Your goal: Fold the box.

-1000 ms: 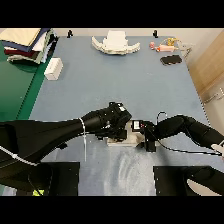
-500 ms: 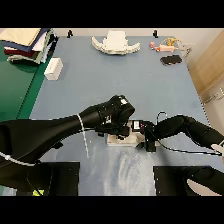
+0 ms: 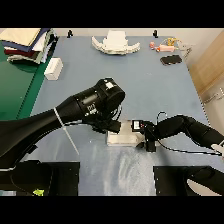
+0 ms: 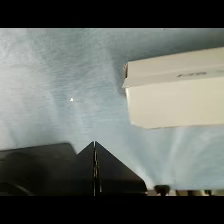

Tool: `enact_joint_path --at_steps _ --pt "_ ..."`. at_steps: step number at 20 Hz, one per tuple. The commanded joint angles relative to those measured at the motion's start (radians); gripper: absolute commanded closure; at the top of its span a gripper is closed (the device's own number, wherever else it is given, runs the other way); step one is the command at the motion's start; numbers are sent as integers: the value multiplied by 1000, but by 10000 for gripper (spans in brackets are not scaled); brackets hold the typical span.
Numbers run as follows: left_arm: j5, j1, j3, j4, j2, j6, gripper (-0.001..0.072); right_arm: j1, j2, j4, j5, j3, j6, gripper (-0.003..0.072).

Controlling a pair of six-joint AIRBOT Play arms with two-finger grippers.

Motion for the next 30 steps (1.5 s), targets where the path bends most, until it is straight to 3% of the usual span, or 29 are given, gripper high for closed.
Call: enact_joint_path --at_steps 1,5,8,10,12,14,15,16,23,30 --pt "-33 63 -52 -17 58 150 697 0 1 0 0 1 0 187" --pt "108 217 -278 -122 230 375 697 0 1 0 0 1 0 187" --pt "214 394 -481 -334 381 651 697 0 1 0 0 1 0 187" --pt "231 548 -596 -490 457 907 697 0 1 0 0 1 0 187" --pt "237 681 -665 -579 492 1174 696 0 1 0 0 1 0 187" --pt "268 745 -689 -586 498 1353 671 0 1 0 0 1 0 187" --pt "304 751 -691 -586 498 1411 280 0 1 0 0 1 0 188" --pt "356 751 -691 -586 498 1449 17 0 1 0 0 1 0 188" --pt "638 694 -712 -616 481 1911 20 0 1 0 0 1 0 187" --pt "791 521 -727 -839 286 2301 20 0 1 0 0 1 0 188"
